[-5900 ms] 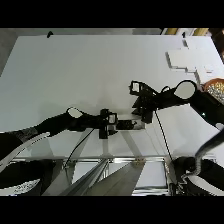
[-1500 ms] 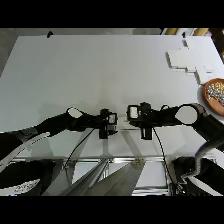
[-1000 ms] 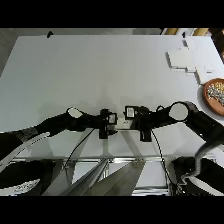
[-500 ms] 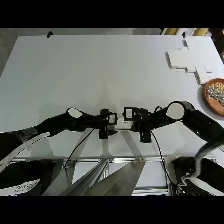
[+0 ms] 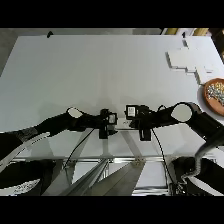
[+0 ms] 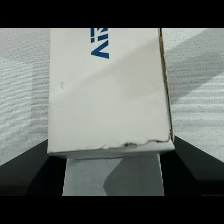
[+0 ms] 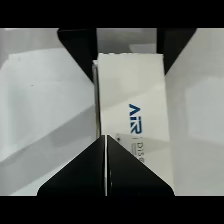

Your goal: Fold the box and place the chain.

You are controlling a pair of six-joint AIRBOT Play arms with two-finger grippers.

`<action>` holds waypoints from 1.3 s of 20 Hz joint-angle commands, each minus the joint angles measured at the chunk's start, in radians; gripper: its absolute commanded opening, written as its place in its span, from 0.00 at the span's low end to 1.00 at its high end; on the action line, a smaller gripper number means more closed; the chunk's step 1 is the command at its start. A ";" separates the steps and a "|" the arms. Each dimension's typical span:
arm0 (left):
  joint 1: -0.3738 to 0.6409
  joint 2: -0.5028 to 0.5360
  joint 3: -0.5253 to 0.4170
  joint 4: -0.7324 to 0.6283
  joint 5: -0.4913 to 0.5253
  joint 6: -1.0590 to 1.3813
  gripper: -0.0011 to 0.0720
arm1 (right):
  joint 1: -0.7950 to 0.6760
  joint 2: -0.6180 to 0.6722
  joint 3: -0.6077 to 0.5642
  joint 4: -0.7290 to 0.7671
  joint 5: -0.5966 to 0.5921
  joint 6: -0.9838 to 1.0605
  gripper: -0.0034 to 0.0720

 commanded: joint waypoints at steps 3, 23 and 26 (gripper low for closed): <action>0.000 0.000 0.000 0.000 0.000 0.000 0.08 | 0.000 -0.066 0.000 -0.007 -0.029 0.031 0.07; 0.000 0.000 0.000 0.000 0.000 0.000 0.08 | 0.000 -0.135 0.000 -0.008 -0.013 0.030 0.07; 0.000 0.000 0.000 0.000 0.000 0.000 0.08 | 0.000 -0.135 0.000 -0.008 -0.014 0.030 0.07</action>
